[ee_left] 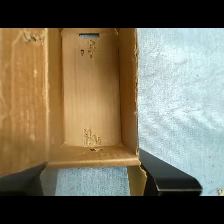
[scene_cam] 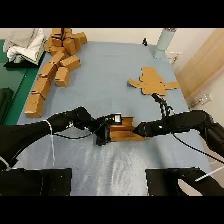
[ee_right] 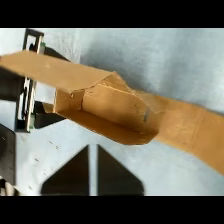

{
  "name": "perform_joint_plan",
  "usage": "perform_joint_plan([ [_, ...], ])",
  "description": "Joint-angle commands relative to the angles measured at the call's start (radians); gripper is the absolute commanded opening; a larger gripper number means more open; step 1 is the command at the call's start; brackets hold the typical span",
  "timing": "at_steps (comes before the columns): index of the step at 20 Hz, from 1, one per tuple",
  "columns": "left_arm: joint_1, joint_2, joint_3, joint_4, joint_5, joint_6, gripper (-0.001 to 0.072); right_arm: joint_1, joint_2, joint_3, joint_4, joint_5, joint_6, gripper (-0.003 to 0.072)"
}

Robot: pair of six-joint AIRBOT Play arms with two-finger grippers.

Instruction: Fold the box.

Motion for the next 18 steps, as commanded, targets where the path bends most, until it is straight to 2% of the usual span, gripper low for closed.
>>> perform_joint_plan([
  [1,0.000,0.001,0.001,0.000,0.000,0.000,0.0396,0.021,-0.041,0.017,0.077,0.110,0.100,0.0006],
  [3,0.000,0.001,0.001,0.000,0.000,0.000,0.0396,0.020,-0.119,0.086,0.076,0.129,0.068,0.0006],
  [9,0.000,0.001,0.001,0.000,0.001,0.000,0.0396,0.020,-0.485,0.338,0.007,0.112,-0.031,0.0006],
  [14,0.000,0.001,0.001,0.000,0.000,0.000,0.0396,0.043,-0.659,0.343,0.009,0.072,-0.138,0.0005],
  [18,0.001,0.001,0.001,0.000,0.000,0.000,0.0396,0.061,-0.685,0.342,0.010,0.075,-0.181,0.0005],
])
